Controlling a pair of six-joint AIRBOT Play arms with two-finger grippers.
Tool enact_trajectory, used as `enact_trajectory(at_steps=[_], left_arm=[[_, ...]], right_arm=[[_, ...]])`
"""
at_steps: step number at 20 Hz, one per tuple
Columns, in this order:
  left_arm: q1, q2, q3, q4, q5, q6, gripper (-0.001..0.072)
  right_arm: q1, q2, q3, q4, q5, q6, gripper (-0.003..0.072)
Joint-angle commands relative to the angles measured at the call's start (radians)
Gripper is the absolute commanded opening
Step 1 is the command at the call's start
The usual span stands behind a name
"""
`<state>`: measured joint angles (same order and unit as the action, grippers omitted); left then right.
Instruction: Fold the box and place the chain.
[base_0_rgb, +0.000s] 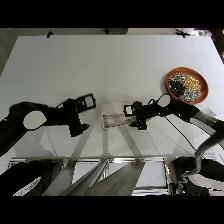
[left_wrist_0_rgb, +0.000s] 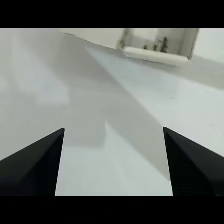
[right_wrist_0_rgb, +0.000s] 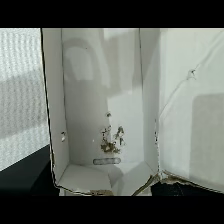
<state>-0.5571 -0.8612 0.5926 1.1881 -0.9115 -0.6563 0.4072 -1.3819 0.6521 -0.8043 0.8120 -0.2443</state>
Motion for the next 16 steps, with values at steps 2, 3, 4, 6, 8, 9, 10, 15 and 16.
enact_trajectory(at_steps=[2, 3, 4, 6, 8, 9, 10, 15, 16], left_arm=[[0.097, -0.062, -0.227, -0.458, 0.161, 0.701, 0.0705], [0.112, -0.113, -0.227, -0.538, 0.167, 0.79, 0.0705], [0.123, -0.16, -0.227, -0.626, 0.188, 0.858, 0.0705], [0.135, -0.256, -0.227, -0.779, 0.205, 1.016, 0.0706], [0.133, -0.33, -0.227, -0.855, 0.208, 1.131, 0.0707], [0.133, -0.358, -0.227, -0.891, 0.216, 1.164, 0.0708], [0.133, -0.376, -0.227, -0.927, 0.233, 1.181, 0.0709], [0.133, -0.395, -0.227, -1.036, 0.266, 1.218, 0.0711], [0.133, -0.395, -0.227, -1.051, 0.258, 1.235, 0.0711]], right_arm=[[0.0, 0.0, 0.001, 0.0, 0.0, 0.0, 0.0298], [0.0, 0.0, 0.001, 0.0, 0.0, 0.0, 0.0298], [0.0, 0.0, 0.001, 0.0, 0.0, 0.0, 0.0298], [0.0, 0.0, 0.001, 0.0, 0.0, 0.0, 0.0298], [0.0, 0.0, 0.001, 0.0, 0.0, 0.0, 0.0298], [0.0, 0.0, 0.001, 0.0, 0.0, 0.0, 0.0298], [0.0, 0.0, 0.001, 0.0, 0.0, 0.0, 0.0298], [0.0, 0.0, 0.001, 0.0, 0.0, 0.0, 0.0298], [0.0, 0.0, 0.001, 0.0, 0.0, 0.0, 0.0298]])
